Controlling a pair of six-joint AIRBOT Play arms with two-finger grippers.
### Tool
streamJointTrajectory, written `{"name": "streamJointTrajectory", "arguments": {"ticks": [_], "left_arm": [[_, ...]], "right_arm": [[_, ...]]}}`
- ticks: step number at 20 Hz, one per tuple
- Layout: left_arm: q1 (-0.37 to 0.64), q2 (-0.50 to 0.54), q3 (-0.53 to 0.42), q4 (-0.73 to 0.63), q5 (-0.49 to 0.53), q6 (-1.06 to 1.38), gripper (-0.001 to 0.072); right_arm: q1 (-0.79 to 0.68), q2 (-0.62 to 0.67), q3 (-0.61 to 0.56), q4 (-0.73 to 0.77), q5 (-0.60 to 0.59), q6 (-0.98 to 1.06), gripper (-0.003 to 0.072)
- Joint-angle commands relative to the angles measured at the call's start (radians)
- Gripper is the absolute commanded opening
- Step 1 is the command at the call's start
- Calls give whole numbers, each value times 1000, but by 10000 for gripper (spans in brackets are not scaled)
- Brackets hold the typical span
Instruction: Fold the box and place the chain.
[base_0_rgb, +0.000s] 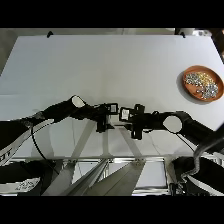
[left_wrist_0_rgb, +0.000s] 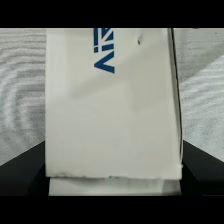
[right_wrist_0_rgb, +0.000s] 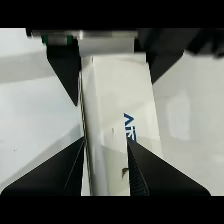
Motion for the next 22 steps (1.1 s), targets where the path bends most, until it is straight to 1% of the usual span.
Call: {"name": "streamJointTrajectory", "arguments": {"ticks": [1, 4, 5, 6, 7, 8, 10, 12, 15, 19, 20, 22], "left_arm": [[0, 0, 0, 3, 2, 3, 387], [0, 0, 0, 3, 1, 3, 387], [0, 0, 0, 3, 2, 3, 387], [0, 0, 0, 3, 2, 3, 387], [0, 0, 0, 3, 1, 3, 387], [0, 0, 0, 3, 2, 3, 387], [0, 0, 0, 3, 2, 3, 387], [0, 0, 0, 3, 2, 3, 387], [0, 0, 0, 3, 1, 3, 387], [0, 0, 0, 3, 1, 3, 387], [0, 0, 0, 3, 2, 3, 387], [0, 0, 0, 3, 2, 3, 387]], "right_arm": [[0, 26, 1, 11, -14, 0, 309], [0, 37, 2, 30, -14, 10, 297], [0, 45, 2, 57, -15, 18, 234], [0, 52, 2, 114, -19, 18, 70], [0, 53, 2, 216, -22, 23, 15], [0, 53, 1, 327, -16, 6, 13], [0, 53, -13, 406, -22, -31, 14], [0, 53, -67, 504, -79, -53, 11], [0, 19, -162, 787, -165, -230, 10], [0, -84, -171, 1170, -163, -504, 12], [0, -103, -171, 1228, -151, -550, 13], [0, -122, -171, 1236, -130, -565, 14]]}}
